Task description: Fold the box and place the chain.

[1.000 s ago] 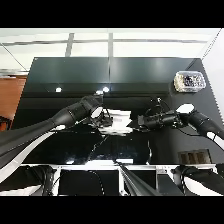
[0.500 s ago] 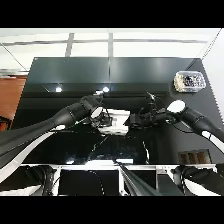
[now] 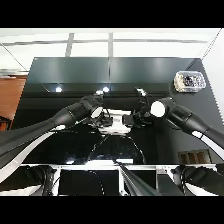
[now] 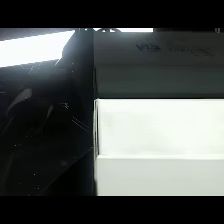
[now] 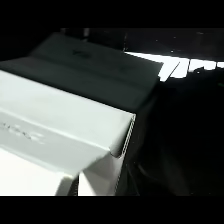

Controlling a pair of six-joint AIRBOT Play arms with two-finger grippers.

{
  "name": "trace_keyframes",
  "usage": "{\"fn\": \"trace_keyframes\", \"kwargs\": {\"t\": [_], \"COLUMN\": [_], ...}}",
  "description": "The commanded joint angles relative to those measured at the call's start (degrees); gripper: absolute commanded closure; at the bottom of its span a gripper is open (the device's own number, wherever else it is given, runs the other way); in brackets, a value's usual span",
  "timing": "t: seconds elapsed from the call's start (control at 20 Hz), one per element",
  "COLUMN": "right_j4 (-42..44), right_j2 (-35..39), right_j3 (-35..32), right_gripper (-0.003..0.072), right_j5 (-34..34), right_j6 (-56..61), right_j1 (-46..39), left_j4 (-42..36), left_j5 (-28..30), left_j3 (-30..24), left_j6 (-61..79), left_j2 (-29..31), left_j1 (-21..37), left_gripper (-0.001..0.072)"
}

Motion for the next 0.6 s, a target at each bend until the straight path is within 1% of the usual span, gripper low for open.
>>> {"fn": "trace_keyframes", "kwargs": {"t": [0.0,0.1,0.2,0.4,0.55], "right_j4": [-8.28,-12.81,-14.91,-18.25,-18.78], "right_j2": [-3.02,-5.73,-7.54,-9.66,-10.88], "right_j3": [4.20,7.02,8.55,8.72,9.62], "right_gripper": [0.0369,0.0369,0.0369,0.0386,0.0386], "right_j5": [3.41,5.95,6.73,7.43,7.72], "right_j6": [7.98,11.04,13.03,16.59,17.84], "right_j1": [3.43,5.88,7.28,8.59,9.42], "left_j4": [0.04,0.04,0.02,0.02,0.02], "left_j5": [0.04,0.02,0.02,-0.02,-0.04], "left_j3": [0.04,0.04,0.04,0.04,0.04], "left_j6": [0.00,0.00,0.00,0.00,0.00], "left_j2": [0.02,0.02,0.02,0.02,0.02], "left_j1": [0.04,0.04,0.04,0.04,0.04], "left_gripper": [0.0681,0.0681,0.0681,0.0681,0.0681]}}
